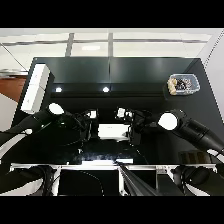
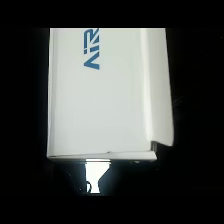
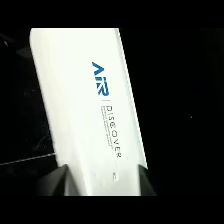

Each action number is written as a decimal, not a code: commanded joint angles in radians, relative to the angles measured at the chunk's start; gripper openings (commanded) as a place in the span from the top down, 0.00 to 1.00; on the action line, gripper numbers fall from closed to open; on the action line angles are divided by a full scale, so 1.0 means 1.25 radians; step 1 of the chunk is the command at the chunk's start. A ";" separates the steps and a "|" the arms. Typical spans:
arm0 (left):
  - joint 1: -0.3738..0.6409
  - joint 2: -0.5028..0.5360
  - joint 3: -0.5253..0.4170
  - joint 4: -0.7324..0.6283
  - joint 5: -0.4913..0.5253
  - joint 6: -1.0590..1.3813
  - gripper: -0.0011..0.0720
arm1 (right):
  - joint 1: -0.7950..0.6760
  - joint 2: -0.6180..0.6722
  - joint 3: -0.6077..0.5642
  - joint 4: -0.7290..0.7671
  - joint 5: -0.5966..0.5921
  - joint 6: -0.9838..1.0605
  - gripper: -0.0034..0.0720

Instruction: Fold the box and place the chain.

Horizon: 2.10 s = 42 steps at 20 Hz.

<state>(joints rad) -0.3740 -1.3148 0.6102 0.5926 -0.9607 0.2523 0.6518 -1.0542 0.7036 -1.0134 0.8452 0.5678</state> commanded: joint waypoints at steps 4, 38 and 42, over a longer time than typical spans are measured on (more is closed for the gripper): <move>0.000 -0.001 -0.001 0.001 0.000 0.001 0.35 | 0.002 0.000 0.004 -0.006 0.012 0.007 0.55; 0.000 -0.001 -0.001 0.001 0.001 0.001 0.35 | 0.004 0.011 0.037 -0.005 0.017 0.087 0.36; 0.000 -0.001 -0.001 0.000 0.001 0.001 0.35 | 0.004 0.011 0.036 -0.008 0.033 0.088 0.60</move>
<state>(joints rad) -0.3740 -1.3148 0.6098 0.5922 -0.9604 0.2516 0.6567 -1.0420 0.7471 -1.0222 0.8734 0.6762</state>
